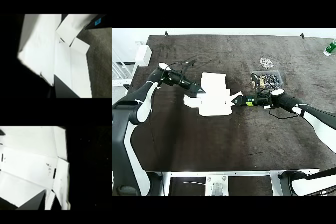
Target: Fold the box and place the chain.
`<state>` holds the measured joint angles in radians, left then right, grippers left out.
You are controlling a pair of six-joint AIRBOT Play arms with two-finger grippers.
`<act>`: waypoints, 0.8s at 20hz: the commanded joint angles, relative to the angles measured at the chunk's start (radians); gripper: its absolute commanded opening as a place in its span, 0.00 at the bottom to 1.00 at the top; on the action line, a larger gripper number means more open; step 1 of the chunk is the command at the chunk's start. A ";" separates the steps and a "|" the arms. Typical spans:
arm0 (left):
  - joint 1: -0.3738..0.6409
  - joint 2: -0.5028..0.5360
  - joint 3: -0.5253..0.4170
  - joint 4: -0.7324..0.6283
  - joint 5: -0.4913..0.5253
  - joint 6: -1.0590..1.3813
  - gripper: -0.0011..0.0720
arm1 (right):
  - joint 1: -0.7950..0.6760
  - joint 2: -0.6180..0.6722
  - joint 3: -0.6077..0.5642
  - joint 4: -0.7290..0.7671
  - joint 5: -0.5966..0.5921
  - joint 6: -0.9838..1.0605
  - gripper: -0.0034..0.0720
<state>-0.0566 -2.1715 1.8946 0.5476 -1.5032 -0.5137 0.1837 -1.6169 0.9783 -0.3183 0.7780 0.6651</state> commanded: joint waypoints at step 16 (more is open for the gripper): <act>0.009 0.049 -0.044 -0.035 0.135 0.607 0.03 | -0.131 0.000 0.000 0.003 0.007 -0.107 0.44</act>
